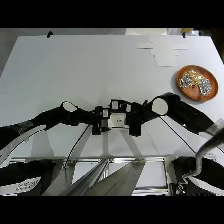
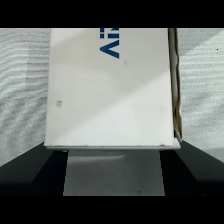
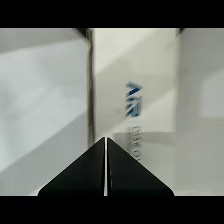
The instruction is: Fold the box and place the chain.
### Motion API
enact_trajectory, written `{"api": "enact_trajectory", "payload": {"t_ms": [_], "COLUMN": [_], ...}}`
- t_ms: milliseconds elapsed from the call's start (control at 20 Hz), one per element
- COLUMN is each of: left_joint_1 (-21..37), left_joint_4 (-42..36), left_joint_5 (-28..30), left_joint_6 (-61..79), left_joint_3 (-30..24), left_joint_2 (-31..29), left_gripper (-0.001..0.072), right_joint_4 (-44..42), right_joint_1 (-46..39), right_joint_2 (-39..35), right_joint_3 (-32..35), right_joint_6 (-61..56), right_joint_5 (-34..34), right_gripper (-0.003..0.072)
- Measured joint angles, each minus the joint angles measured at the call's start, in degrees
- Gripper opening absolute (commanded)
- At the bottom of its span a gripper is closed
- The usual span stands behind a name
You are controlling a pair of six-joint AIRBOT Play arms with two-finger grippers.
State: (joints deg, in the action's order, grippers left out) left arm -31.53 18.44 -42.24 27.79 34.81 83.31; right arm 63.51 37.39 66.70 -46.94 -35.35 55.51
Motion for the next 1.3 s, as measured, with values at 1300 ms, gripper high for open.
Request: {"api": "enact_trajectory", "payload": {"t_ms": [1300], "left_joint_1": [0.0], "left_joint_4": [0.0], "left_joint_5": [-0.1], "left_joint_6": [0.0], "left_joint_3": [0.0], "left_joint_2": [0.0], "left_gripper": [0.0135], "right_joint_4": [27.2], "right_joint_1": [-46.2], "right_joint_2": [-10.2], "right_joint_3": [0.5], "right_joint_6": [-51.3], "right_joint_5": [26.1], "right_gripper": [0.0021]}}
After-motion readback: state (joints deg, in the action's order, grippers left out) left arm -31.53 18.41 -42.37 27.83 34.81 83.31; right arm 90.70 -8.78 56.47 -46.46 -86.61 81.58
